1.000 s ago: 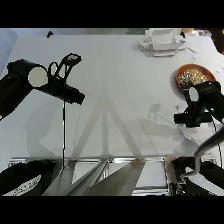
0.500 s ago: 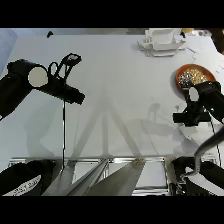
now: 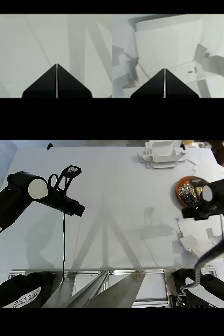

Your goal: Fold the box and place the chain.

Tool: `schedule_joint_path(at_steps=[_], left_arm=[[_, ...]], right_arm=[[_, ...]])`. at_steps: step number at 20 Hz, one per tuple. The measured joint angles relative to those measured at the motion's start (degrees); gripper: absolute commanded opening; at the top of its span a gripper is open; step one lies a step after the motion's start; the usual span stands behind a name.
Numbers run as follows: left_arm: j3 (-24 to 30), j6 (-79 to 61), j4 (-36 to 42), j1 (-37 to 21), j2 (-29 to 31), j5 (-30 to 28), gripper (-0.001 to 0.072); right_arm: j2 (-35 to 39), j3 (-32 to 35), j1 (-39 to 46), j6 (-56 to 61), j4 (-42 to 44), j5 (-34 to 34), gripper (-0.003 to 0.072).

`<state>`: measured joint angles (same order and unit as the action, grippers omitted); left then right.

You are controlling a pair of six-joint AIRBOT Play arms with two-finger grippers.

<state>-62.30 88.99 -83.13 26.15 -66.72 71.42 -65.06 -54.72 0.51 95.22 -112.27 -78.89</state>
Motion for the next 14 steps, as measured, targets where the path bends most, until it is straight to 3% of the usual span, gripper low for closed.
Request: schedule_joint_path(at_steps=[1, 5, 6, 7, 14], left_arm=[[0.0, 0.0, -0.02, 0.0, 0.0, 0.02, 0.001], [0.0, -0.02, -0.02, 0.0, 0.0, 0.0, 0.001], [0.0, 0.0, 0.0, 0.0, 0.0, 0.0, 0.001], [0.0, 0.0, 0.0, 0.0, 0.0, 0.0, 0.001], [0.0, -0.02, -0.02, 0.0, 0.0, 0.02, 0.001]], right_arm=[[-0.07, -0.68, 2.29, -1.42, -1.49, 0.0, 0.0649], [-1.33, -1.99, 13.31, -6.71, -4.57, 0.17, 0.0639], [-1.86, -2.08, 15.91, -7.15, -4.85, 0.17, 0.0612], [-2.49, -2.19, 18.38, -7.98, -5.11, 0.04, 0.0511], [-10.16, -2.4, 28.52, -13.55, -6.16, -1.09, 0.0503]])
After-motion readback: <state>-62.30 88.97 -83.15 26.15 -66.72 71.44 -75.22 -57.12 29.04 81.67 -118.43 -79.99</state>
